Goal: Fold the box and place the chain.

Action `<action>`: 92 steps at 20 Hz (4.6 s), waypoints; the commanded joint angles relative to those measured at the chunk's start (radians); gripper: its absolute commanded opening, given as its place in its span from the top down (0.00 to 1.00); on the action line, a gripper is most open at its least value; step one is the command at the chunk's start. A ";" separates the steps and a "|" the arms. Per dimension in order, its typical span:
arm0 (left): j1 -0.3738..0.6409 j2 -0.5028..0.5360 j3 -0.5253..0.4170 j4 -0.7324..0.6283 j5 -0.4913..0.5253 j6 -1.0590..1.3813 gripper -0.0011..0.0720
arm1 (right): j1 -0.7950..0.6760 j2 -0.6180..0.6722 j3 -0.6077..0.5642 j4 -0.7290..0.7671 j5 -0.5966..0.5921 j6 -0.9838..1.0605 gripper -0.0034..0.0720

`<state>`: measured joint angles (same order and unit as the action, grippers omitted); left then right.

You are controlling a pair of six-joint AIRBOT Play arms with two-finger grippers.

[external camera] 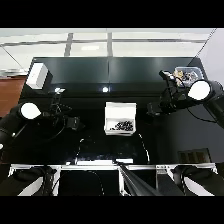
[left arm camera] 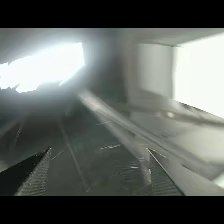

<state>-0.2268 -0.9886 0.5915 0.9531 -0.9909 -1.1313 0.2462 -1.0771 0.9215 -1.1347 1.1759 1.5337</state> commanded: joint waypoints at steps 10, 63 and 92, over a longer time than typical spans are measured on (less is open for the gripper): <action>-0.104 -0.244 0.034 -0.418 0.119 1.498 0.01 | 0.001 0.000 -0.001 0.026 0.002 0.030 0.59; -0.255 -0.405 0.124 -0.438 0.183 1.340 0.44 | 0.013 -0.163 0.000 0.221 -0.433 -0.067 0.01; -0.255 -0.405 0.124 -0.438 0.183 1.340 0.44 | 0.139 -0.148 -0.044 0.299 -0.050 -1.254 0.01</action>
<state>-0.4812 -1.3933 0.7151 0.5144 -0.8082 0.2085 0.3786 -1.2240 0.8783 -0.8196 1.1378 0.2855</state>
